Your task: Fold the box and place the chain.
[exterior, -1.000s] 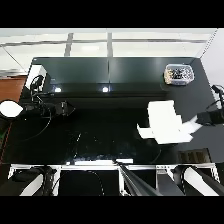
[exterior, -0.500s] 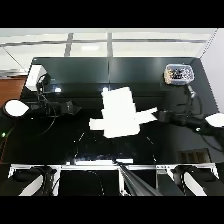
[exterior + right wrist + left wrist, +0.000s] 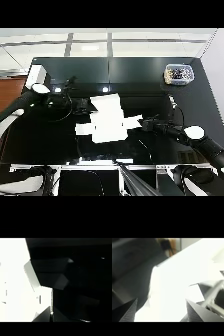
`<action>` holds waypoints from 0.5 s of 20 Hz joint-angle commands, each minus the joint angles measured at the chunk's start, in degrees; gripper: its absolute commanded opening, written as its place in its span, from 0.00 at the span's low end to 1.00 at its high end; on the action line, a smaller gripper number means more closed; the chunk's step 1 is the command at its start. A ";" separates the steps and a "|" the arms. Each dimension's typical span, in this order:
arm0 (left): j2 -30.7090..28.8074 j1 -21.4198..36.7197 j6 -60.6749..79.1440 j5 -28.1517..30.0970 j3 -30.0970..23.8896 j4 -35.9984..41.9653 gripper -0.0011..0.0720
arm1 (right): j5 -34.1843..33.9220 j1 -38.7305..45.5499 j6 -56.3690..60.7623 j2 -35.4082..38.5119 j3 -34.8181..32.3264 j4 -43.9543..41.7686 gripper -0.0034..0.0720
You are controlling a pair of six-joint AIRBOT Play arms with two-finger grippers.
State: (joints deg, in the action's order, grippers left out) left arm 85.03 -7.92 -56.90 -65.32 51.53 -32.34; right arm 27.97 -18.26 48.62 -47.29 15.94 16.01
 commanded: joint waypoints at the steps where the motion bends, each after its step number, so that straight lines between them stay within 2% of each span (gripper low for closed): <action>1: 9.07 -0.81 7.21 -9.90 6.47 3.02 0.96 | -1.40 -2.58 -0.04 0.04 -0.28 -0.57 0.06; 2: 11.02 -1.27 9.31 -14.40 8.70 2.82 0.89 | -1.51 -2.97 -0.04 0.04 -0.26 -0.57 0.06; 3: 12.55 -1.81 11.63 -18.88 10.64 1.55 0.77 | -1.42 -2.97 -0.04 0.04 -0.26 -0.57 0.06; 5: 14.23 -2.99 13.38 -24.13 13.38 -3.78 0.64 | -1.68 -2.93 -0.04 0.04 -0.26 -0.57 0.06; 8: 14.36 -5.75 14.08 -24.35 14.73 -14.97 0.63 | -2.73 -2.93 -0.04 0.04 -0.26 -0.59 0.06; 10: 14.36 -7.04 14.32 -21.51 14.69 -17.11 0.63 | -2.78 -2.93 -0.04 0.04 -0.26 -0.57 0.06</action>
State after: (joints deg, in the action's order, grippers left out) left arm 98.56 -13.06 -44.25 -86.37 64.99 -42.72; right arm 25.76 -21.06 48.51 -47.31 15.70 15.49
